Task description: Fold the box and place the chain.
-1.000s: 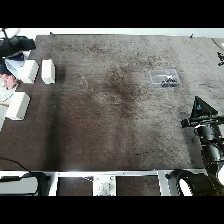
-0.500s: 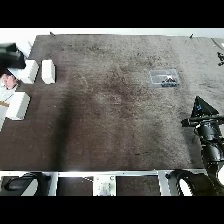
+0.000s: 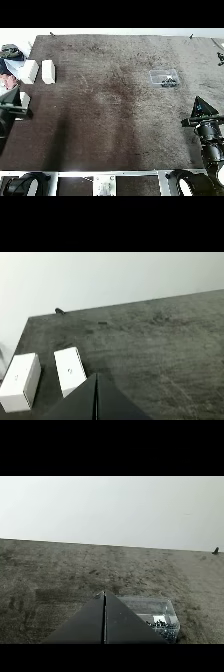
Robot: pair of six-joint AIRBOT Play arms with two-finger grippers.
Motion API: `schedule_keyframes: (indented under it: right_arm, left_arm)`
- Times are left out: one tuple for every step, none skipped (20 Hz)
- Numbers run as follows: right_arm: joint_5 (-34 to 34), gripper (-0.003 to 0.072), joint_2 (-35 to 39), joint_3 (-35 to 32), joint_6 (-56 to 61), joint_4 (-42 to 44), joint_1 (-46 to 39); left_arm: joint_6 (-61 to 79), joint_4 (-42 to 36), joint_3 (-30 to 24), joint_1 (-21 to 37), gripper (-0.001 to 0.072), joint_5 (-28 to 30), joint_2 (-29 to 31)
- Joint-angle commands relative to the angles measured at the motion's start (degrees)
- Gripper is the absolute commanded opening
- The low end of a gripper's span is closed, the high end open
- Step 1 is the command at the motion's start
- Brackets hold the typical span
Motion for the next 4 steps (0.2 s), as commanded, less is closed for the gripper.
schedule_keyframes:
  right_arm:
    - [0.02, 0.001, 0.0, 0.0, 0.0, 0.02, 0.04]
    - [0.02, 0.001, 0.0, 0.0, 0.02, 0.0, 0.02]
    - [0.02, 0.0011, 0.0, 0.0, 0.02, 0.02, 0.04]
    - [0.0, 0.001, 0.0, 0.0, 0.02, 0.0, 0.04]
  left_arm:
    - [-1.4, -0.02, -4.48, -0.07, 0.0011, -0.17, 4.17]
    - [-1.38, -0.02, -4.48, -0.07, 0.0011, -0.15, 4.15]
    - [-1.38, -0.02, -4.48, -0.07, 0.0011, -0.13, 4.15]
    - [-1.38, -0.02, -4.48, -0.07, 0.0011, -0.15, 4.15]
